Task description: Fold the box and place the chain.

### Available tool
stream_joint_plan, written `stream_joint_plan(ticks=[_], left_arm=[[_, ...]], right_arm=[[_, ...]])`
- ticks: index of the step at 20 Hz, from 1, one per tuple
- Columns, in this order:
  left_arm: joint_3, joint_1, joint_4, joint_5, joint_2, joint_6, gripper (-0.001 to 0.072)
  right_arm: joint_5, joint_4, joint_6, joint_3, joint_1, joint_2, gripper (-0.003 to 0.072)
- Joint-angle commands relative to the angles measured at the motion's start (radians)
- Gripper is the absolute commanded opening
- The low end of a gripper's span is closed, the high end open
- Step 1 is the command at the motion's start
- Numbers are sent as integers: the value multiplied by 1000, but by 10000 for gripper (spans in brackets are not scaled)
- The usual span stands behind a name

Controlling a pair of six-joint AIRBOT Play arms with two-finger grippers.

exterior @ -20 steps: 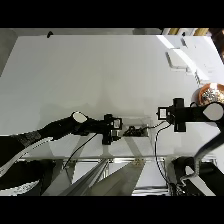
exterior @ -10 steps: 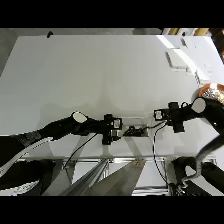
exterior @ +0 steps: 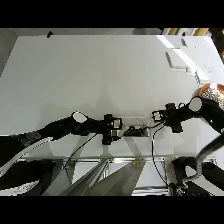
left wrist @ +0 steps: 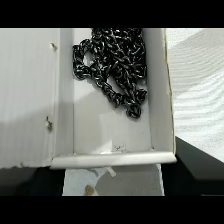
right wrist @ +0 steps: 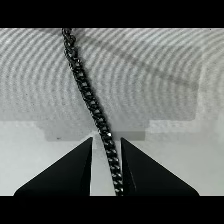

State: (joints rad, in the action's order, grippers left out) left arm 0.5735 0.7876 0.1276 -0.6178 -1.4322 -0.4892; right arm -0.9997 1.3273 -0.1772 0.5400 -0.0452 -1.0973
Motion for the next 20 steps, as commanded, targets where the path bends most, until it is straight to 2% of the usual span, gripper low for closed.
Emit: stream_joint_plan(ticks=[1,4,5,6,7,12,17,20], left_arm=[[0,0,0,0,0,0,273],[0,0,0,0,0,0,273],[0,0,0,0,0,0,273],[0,0,0,0,0,0,273],[0,0,0,0,0,0,273],[0,0,0,0,0,0,273],[0,0,0,0,0,0,273],[0,0,0,0,0,0,273]], right_arm=[[5,-7,-13,-12,1,-2,177],[23,-8,-19,-37,1,-2,175],[23,-8,-18,-37,0,-1,143],[19,-7,-14,-37,1,5,54],[10,-7,-13,-37,1,18,19],[-74,-43,48,-37,0,183,19],[-181,-306,38,-37,-53,430,19],[-202,-411,38,-37,-165,495,19]])
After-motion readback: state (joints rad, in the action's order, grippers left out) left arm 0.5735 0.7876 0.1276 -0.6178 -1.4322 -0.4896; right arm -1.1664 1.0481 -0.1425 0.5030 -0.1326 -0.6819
